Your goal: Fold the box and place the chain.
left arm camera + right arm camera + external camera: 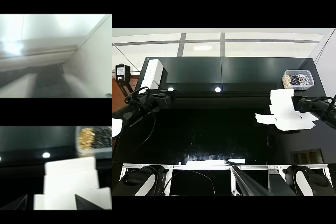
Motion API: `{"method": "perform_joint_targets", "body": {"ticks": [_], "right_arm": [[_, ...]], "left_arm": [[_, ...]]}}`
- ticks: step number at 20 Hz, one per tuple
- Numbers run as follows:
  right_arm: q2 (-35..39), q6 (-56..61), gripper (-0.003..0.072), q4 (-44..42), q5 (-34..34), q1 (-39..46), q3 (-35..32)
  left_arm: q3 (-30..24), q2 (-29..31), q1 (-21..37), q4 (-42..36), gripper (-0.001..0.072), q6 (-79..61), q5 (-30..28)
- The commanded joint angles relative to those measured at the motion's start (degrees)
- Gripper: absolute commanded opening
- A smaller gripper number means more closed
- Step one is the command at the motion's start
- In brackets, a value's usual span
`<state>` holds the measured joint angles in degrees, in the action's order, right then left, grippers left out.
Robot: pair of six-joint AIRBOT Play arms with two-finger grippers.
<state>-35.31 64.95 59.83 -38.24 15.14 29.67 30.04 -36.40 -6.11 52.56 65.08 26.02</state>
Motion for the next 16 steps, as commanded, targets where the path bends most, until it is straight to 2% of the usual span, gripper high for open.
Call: {"method": "perform_joint_targets", "body": {"ticks": [1,2,5,7,9,11,13,14,16], "right_arm": [[-6.88,22.75,0.0702,17.25,4.39,6.78,2.71],[-10.58,25.29,0.0703,18.86,4.37,11.21,5.16],[-21.16,25.29,0.0702,16.79,3.5,24.46,13.97],[-27.98,25.29,0.0702,16.41,-1.07,31.67,19.98],[-34.82,21.94,0.0701,12.0,-7.69,37.09,24.85],[-41.62,6.23,0.0702,-0.48,-16.13,40.85,28.28],[-48.83,-10.05,0.0702,-11.19,-29.64,42.56,31.3],[-52.46,-13.07,0.0702,-13.18,-35.82,42.58,32.74],[-57.77,-13.14,0.0702,-13.29,-40.28,41.68,34.38]], "left_arm": [[0.02,-1.77,-0.07,-2.47,0.0707,-0.28,-1.79],[0.02,-1.99,-0.15,-2.51,0.0708,-0.26,-1.84],[0.02,-2.05,-0.13,-2.67,0.0707,-0.09,-0.42],[0.0,-2.14,-0.13,-2.51,0.0707,-0.11,0.48],[0.02,-2.45,-0.15,-2.54,0.0708,-0.11,1.09],[0.02,-2.95,-0.15,-2.56,0.0708,-0.11,1.88],[0.02,-3.85,-0.15,-2.75,0.0707,-0.09,3.32],[0.02,-4.42,-0.15,-2.75,0.0707,-0.11,4.46],[0.02,-5.46,-0.15,-2.75,0.0707,-0.11,6.03]]}}
